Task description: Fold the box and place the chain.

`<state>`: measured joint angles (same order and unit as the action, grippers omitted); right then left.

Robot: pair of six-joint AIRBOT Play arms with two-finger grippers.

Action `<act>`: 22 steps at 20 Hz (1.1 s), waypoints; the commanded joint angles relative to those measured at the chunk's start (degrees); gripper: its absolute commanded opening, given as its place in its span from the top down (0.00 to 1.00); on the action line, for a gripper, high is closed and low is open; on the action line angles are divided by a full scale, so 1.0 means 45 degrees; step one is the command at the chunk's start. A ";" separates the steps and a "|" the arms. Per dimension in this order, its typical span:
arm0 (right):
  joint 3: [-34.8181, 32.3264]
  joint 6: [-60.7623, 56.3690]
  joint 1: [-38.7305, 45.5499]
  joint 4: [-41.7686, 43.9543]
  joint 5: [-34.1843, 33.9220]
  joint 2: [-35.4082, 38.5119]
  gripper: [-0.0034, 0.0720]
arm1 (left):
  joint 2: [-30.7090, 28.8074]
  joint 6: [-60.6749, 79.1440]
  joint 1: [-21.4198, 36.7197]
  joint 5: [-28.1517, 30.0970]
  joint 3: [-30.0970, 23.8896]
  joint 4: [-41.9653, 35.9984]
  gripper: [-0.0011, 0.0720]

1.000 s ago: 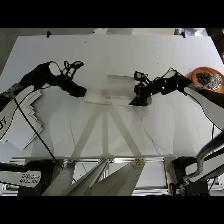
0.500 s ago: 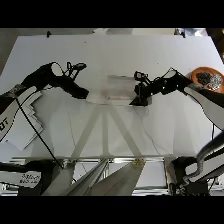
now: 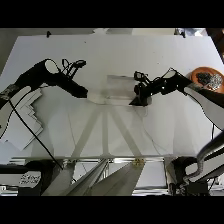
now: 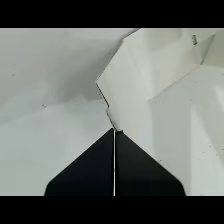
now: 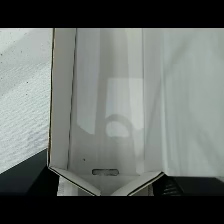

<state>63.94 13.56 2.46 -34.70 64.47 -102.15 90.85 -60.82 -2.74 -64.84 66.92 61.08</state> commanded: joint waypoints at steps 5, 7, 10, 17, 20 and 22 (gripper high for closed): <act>0.0010 -0.0005 0.0000 0.0000 0.0000 0.0000 0.46 | 0.0311 0.0903 -0.0044 -0.0515 -0.0005 -0.1229 0.97; 0.0010 -0.0005 0.0000 0.0005 0.0005 0.0000 0.46 | 0.0316 0.0899 -0.0044 -0.0335 -0.0005 -0.1311 0.97; 0.0010 -0.0005 0.0000 0.0005 0.0005 0.0000 0.46 | 0.0369 0.0908 -0.0049 -0.0024 -0.0005 -0.1957 0.97; 0.0010 -0.0005 0.0000 0.0005 0.0005 0.0000 0.46 | 0.0432 0.1559 -0.0287 0.0427 -0.0505 -0.3468 0.97; 0.0010 -0.0005 0.0000 0.0005 0.0005 0.0000 0.46 | 0.0432 0.1549 -0.0364 0.0835 -0.0617 -0.3585 0.97; 0.0010 -0.0005 0.0000 0.0005 0.0005 0.0000 0.46 | 0.0432 0.1579 -0.0345 0.1044 -0.0617 -0.4148 0.96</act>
